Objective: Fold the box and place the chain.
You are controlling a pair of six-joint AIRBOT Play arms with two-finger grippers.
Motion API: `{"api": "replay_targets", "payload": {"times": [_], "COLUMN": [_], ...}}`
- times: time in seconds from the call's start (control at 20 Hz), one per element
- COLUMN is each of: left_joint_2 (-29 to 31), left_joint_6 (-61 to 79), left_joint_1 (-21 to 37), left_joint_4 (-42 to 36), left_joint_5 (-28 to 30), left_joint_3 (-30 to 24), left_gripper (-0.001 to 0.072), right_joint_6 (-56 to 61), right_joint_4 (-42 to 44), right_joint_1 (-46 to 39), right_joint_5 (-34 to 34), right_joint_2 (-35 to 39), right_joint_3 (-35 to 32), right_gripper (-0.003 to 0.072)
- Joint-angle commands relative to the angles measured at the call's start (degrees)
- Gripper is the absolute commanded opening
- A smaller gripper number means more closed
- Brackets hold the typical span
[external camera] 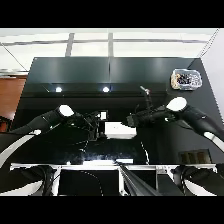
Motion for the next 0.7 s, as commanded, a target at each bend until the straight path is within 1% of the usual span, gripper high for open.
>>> {"api": "replay_targets", "payload": {"times": [0.0, 0.05, 0.1, 0.15, 0.2, 0.35, 0.4, 0.5, 0.6, 0.65], "left_joint_2": [0.04, 0.15, 0.59, 1.53, 3.04, 9.46, 11.8, 14.84, 14.51, 13.68], "left_joint_6": [0.11, 0.11, 0.0, -0.13, -1.03, -11.63, -13.88, -16.11, -17.66, -17.66], "left_joint_1": [0.07, 0.09, 0.07, 0.09, 0.09, 0.61, 0.66, -0.09, -2.4, -3.98], "left_joint_4": [0.55, 0.66, 1.03, 2.25, 5.33, 14.97, 15.93, 13.53, 9.7, 7.61], "left_joint_5": [-0.07, -0.04, -0.07, -0.09, -0.15, -0.46, -1.38, -1.33, -0.46, 2.03], "left_joint_3": [0.0, 0.0, 0.0, 0.02, 0.02, 0.04, 0.04, 0.33, 2.19, 2.78], "left_gripper": [0.0518, 0.0579, 0.072, 0.0718, 0.0718, 0.0719, 0.0718, 0.0718, 0.0713, 0.0712], "right_joint_6": [-0.44, -0.46, -0.31, -0.02, 0.63, 1.73, 1.73, 1.73, 1.7, 1.7], "right_joint_4": [0.35, -0.02, -1.16, -2.71, -4.24, -6.14, -6.12, -6.14, -6.14, -6.12], "right_joint_1": [-5.53, -8.02, -10.49, -12.9, -15.43, -20.55, -21.59, -22.67, -22.77, -22.77], "right_joint_5": [9.22, 10.93, 11.74, 12.22, 12.59, 13.84, 13.94, 13.75, 12.83, 12.04], "right_joint_2": [7.56, 9.57, 11.3, 12.83, 14.03, 15.02, 15.02, 14.99, 14.99, 14.99], "right_joint_3": [3.21, 3.61, 3.78, 3.85, 3.85, 3.85, 3.85, 3.85, 3.85, 3.85], "right_gripper": [0.0015, 0.0015, 0.0015, 0.0015, 0.0015, 0.0015, 0.0015, 0.0015, 0.0015, 0.0015]}}
